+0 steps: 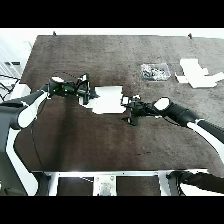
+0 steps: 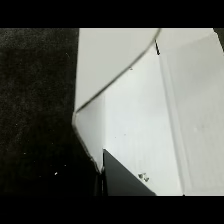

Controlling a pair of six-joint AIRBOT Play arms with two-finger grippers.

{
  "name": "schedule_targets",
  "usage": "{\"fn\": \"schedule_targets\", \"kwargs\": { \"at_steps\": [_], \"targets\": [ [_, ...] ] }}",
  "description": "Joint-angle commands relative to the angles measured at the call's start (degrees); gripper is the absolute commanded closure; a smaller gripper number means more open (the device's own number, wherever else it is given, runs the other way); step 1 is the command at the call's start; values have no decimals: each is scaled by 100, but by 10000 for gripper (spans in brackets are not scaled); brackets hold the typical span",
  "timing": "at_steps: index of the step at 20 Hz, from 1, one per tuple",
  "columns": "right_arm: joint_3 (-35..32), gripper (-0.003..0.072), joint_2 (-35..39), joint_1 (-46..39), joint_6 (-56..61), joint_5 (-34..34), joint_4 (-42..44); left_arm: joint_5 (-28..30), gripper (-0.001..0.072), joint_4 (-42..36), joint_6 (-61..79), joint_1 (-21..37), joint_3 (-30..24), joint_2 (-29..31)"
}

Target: Fold the box and place the chain.

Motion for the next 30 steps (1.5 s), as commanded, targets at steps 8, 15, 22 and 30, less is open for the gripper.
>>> {"fn": "schedule_targets", "kwargs": {
  "at_steps": [8, 15, 22, 30],
  "targets": [
    [262, -26, -339, 120, 48, -1231, 645, -4, 689, 0, 0, 0, 7, -2],
    [546, -26, -334, -48, -26, -1235, 780, -2, 690, 0, 0, 0, 7, -2],
    [1276, -26, -863, -520, -498, 151, 780, -2, 689, 0, 0, 0, 7, -2],
    [2439, -26, -1781, -1049, -629, 1853, 789, -2, 690, 0, 0, 0, 7, -2]
  ]
}}
